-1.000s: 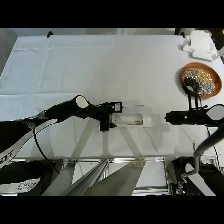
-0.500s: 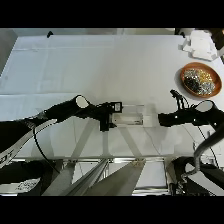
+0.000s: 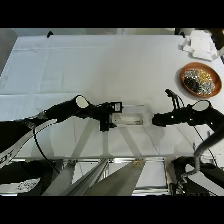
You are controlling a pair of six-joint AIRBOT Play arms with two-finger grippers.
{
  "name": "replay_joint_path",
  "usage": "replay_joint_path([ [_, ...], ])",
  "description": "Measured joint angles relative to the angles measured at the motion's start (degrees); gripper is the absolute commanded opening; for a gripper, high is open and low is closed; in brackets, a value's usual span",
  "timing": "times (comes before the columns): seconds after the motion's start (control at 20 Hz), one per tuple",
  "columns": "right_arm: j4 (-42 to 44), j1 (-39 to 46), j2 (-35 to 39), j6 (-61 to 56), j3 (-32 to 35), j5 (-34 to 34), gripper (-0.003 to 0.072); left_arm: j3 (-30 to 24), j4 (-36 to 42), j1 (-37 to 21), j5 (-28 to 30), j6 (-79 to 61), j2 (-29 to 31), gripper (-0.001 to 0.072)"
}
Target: Fold the box and place the chain.
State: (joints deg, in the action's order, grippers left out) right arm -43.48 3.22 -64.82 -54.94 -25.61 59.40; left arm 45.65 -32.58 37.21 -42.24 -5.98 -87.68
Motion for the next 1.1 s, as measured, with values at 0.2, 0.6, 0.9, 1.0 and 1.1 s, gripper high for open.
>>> replay_joint_path([
  [0.2, 2.38, -0.98, 0.74, 1.88, 0.02, -0.11, 0.0191, 0.00, 0.00, 0.00, 0.00, 0.00, 0.00, 0.0434],
  [0.6, 6.49, -1.31, 4.79, 3.74, 0.02, 2.58, 0.0346, 0.00, -0.02, 0.00, 0.00, 0.00, 0.00, 0.0434],
  [0.9, 7.32, -2.95, 5.35, 4.50, 0.02, 2.27, 0.0443, 0.00, -0.02, 0.00, 0.00, 0.00, 0.00, 0.0434],
  [1.0, 7.30, -4.66, 5.40, 3.89, 0.02, 0.20, 0.0445, 0.00, -0.02, 0.00, 0.00, 0.00, 0.00, 0.0434],
  [1.1, 6.69, -6.73, 5.42, 2.27, -0.02, -1.84, 0.0448, 0.00, 0.00, 0.00, 0.00, 0.00, 0.00, 0.0434],
])
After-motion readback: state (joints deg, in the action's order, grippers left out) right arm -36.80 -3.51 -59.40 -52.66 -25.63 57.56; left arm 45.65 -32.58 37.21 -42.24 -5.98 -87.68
